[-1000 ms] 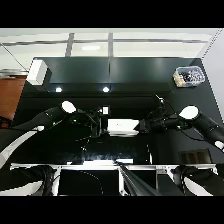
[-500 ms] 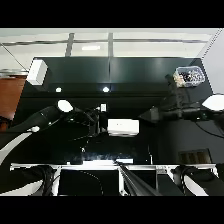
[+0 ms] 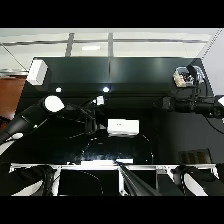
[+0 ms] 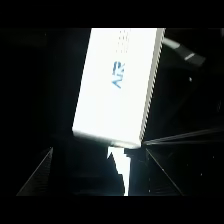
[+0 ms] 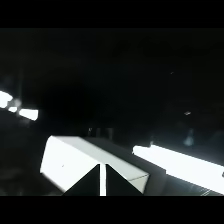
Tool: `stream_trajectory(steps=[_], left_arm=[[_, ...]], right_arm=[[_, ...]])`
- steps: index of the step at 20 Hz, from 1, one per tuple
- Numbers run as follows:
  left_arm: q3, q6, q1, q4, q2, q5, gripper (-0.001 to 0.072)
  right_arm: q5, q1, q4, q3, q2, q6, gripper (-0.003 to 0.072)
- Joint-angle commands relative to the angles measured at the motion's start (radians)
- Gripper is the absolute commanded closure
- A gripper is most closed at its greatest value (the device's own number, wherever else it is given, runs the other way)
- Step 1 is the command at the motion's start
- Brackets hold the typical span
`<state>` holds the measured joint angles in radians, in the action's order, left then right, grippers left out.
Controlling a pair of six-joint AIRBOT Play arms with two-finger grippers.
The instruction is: Fold the box and place the chain.
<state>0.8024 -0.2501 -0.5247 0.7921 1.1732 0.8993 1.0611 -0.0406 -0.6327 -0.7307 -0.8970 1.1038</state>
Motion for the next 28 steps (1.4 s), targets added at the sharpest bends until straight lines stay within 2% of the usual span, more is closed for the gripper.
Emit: stream_trajectory(steps=[1,4,8,12,28], left_arm=[[0.099,-0.063,-0.09,0.015,0.078,-0.008,-0.0003],[0.177,-0.065,-0.163,0.019,0.184,-0.018,-0.0003],[0.211,-0.023,-0.207,0.019,0.253,-0.085,-0.0002],[0.212,-0.043,-0.215,0.019,0.259,-0.095,-0.0001],[0.216,-0.08,-0.216,0.028,0.275,-0.039,-0.0002]], right_arm=[[-0.05,-0.011,-0.018,-0.001,0.001,-0.001,0.0642],[-0.051,-0.011,-0.033,-0.001,0.001,-0.002,0.0642],[-0.057,-0.011,-0.042,-0.001,0.001,-0.002,0.0642],[-0.06,-0.011,-0.085,-0.001,0.001,-0.002,0.0642],[-0.079,-0.011,-0.085,-0.001,0.001,-0.002,0.0642]])
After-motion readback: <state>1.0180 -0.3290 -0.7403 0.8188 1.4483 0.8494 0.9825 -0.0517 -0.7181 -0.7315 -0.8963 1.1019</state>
